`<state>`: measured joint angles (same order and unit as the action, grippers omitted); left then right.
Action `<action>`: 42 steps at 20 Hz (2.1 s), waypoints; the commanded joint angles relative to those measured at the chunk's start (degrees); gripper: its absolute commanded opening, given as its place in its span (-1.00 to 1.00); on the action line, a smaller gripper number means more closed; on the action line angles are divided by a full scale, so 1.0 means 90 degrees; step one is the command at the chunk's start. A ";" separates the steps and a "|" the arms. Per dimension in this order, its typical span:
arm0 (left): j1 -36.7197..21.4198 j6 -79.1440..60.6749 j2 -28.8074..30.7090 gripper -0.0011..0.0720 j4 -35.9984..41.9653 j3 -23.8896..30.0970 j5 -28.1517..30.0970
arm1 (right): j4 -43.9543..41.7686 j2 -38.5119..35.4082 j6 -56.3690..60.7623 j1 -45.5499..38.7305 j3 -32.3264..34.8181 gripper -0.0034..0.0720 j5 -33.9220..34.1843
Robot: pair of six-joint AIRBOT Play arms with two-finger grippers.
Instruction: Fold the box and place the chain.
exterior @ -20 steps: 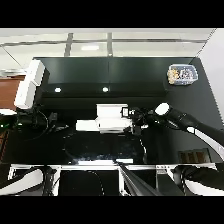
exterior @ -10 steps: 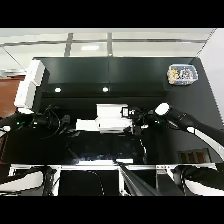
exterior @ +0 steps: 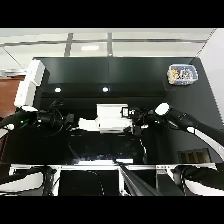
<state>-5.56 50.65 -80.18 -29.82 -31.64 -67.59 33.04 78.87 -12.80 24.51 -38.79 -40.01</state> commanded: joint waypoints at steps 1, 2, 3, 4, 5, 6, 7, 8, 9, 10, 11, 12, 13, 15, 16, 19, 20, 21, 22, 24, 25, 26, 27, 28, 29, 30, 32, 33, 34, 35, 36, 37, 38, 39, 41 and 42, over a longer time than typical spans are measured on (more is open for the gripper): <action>0.0233 -0.0075 -0.0032 -0.90 0.0015 -0.0107 0.0294 | 0.0000 0.0000 0.0000 0.0002 0.0000 -0.29 0.0000; 0.0270 0.0056 -0.0034 -0.90 -0.0019 -0.0148 0.0415 | 0.0000 0.0000 0.0000 0.0002 0.0000 -0.29 -0.0002; 0.0277 0.0197 -0.0036 -0.90 -0.0134 -0.0202 0.0520 | 0.0000 0.0000 0.0000 0.0002 0.0000 -0.29 0.0000; 0.0301 0.0279 -0.0058 -0.90 -0.0289 -0.0267 0.0527 | 0.0000 0.0000 0.0000 0.0002 0.0000 -0.29 0.0000; 0.0330 0.0444 -0.0102 -0.90 -0.0517 -0.0328 0.0447 | 0.0000 0.0000 -0.0002 0.0002 0.0000 -0.29 -0.0002; 0.0376 0.0753 -0.0163 -0.90 -0.0855 -0.0398 0.0398 | 0.0000 0.0000 -0.0002 0.0002 0.0000 -0.29 -0.0002; 0.0457 0.0903 -0.0221 -0.90 -0.1141 -0.0481 0.0364 | 0.0000 0.0002 0.0000 0.0002 0.0000 -0.29 -0.0002; 0.0546 0.0899 -0.0270 -0.90 -0.1188 -0.0542 0.0362 | 0.0000 0.0000 0.0000 0.0002 0.0000 -0.29 0.0000; 0.0619 0.0867 -0.0284 -0.90 -0.1049 -0.0578 0.0406 | 0.0000 0.0000 0.0000 0.0002 0.0000 -0.29 -0.0002; 0.0704 0.0775 -0.0284 -0.90 -0.0848 -0.0619 0.0457 | 0.0000 0.0000 0.0000 0.0002 0.0000 -0.29 -0.0002; 0.0787 0.0627 -0.0287 -0.90 -0.0646 -0.0661 0.0457 | 0.0000 0.0000 0.0000 0.0002 0.0000 -0.29 -0.0002; 0.0860 0.0520 -0.0294 -0.90 -0.0512 -0.0707 0.0427 | 0.0000 0.0000 0.0000 0.0002 0.0000 -0.29 0.0000; 0.0923 0.0396 -0.0296 -0.90 -0.0362 -0.0765 0.0342 | 0.0000 0.0000 0.0000 0.0002 0.0000 -0.29 -0.0002; 0.0942 -0.0058 -0.0296 -0.90 -0.0034 -0.0940 -0.0143 | 0.0000 0.0000 0.0000 0.0002 0.0000 -0.29 0.0000; 0.0935 -0.0090 -0.0296 -0.89 -0.0036 -0.1039 -0.0308 | 0.0000 0.0000 0.0000 0.0002 0.0000 -0.29 0.0000; 0.0935 -0.0109 -0.0296 -0.77 -0.0085 -0.1280 -0.0527 | 0.0000 0.0000 0.0000 0.0002 0.0000 -0.29 0.0000; 0.0935 -0.0109 -0.0296 -0.60 -0.0083 -0.1341 -0.0529 | 0.0000 0.0000 0.0000 0.0002 0.0000 -0.29 0.0000; 0.0940 -0.0109 -0.0296 -0.24 -0.0080 -0.1392 -0.0512 | 0.0000 0.0000 0.0000 0.0002 0.0000 -0.29 0.0000; 0.0950 -0.0107 -0.0296 0.42 -0.0078 -0.1438 -0.0517 | 0.0000 0.0000 0.0000 0.0002 0.0000 -0.29 0.0000; 0.1010 -0.0080 -0.0296 0.93 -0.0058 -0.1513 -0.0571 | 0.0000 0.0000 0.0000 0.0002 0.0000 -0.29 0.0000; 0.1107 -0.0078 -0.0296 0.93 -0.0068 -0.1547 -0.0566 | 0.0000 0.0000 0.0000 0.0002 0.0000 -0.29 0.0000; 0.1231 0.0012 -0.0296 0.93 -0.0083 -0.1574 -0.0539 | 0.0000 0.0000 0.0000 0.0002 0.0000 -0.29 0.0000; 0.1377 0.0199 -0.0296 0.92 -0.0138 -0.1600 -0.0469 | 0.0000 0.0000 0.0000 0.0002 0.0000 -0.29 0.0000; 0.1508 0.0352 -0.0296 0.87 -0.0189 -0.1630 -0.0423 | 0.0000 0.0000 0.0000 0.0002 0.0000 -0.29 0.0000; 0.1637 0.0474 -0.0296 0.87 -0.0257 -0.1671 -0.0413 | 0.0000 0.0000 0.0000 0.0002 0.0000 -0.29 0.0000; 0.1744 0.0619 -0.0296 0.76 -0.0325 -0.1717 -0.0423 | 0.0000 0.0000 0.0000 0.0002 0.0000 -0.29 0.0000; 0.1887 0.0831 -0.0296 0.35 -0.0325 -0.1800 -0.0461 | 0.0000 0.0000 0.0000 0.0002 0.0000 -0.29 0.0000; 0.1940 0.0964 -0.0296 0.35 -0.0330 -0.1851 -0.0464 | 0.0000 0.0000 0.0000 0.0002 0.0000 -0.29 0.0002; 0.2006 0.1151 -0.0296 0.35 -0.0350 -0.1923 -0.0452 | 0.0000 0.0000 0.0000 0.0002 0.0000 -0.29 0.0002; 0.2076 0.1326 -0.0296 0.35 -0.0498 -0.2021 -0.0447 | 0.0000 0.0000 0.0000 0.0002 0.0000 -0.29 0.0002; 0.2183 0.1678 -0.0296 0.35 -0.0901 -0.2171 -0.0442 | 0.0000 0.0000 0.0000 0.0002 0.0000 -0.29 0.0002; 0.2300 0.2030 -0.0294 0.35 -0.1382 -0.2336 -0.0442 | 0.0000 0.0000 0.0000 0.0002 0.0000 -0.29 0.0002; 0.2441 0.2390 -0.0291 0.35 -0.1860 -0.2514 -0.0432 | 0.0000 0.0000 0.0000 0.0002 0.0000 -0.29 0.0002; 0.2565 0.2611 -0.0291 0.35 -0.2106 -0.2657 -0.0379 | 0.0000 0.0000 0.0000 0.0002 0.0000 -0.29 0.0002; 0.2812 0.2730 -0.0291 0.35 -0.2137 -0.2892 -0.0238 | 0.0000 0.0000 0.0000 0.0002 0.0000 -0.29 0.0002; 0.2926 0.2822 -0.0291 0.35 -0.2137 -0.2985 -0.0158 | 0.0000 0.0000 0.0000 0.0002 0.0000 -0.29 0.0002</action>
<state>17.93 71.18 -82.85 -45.01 -55.61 -70.85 33.04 78.87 -12.80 24.51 -38.79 -39.99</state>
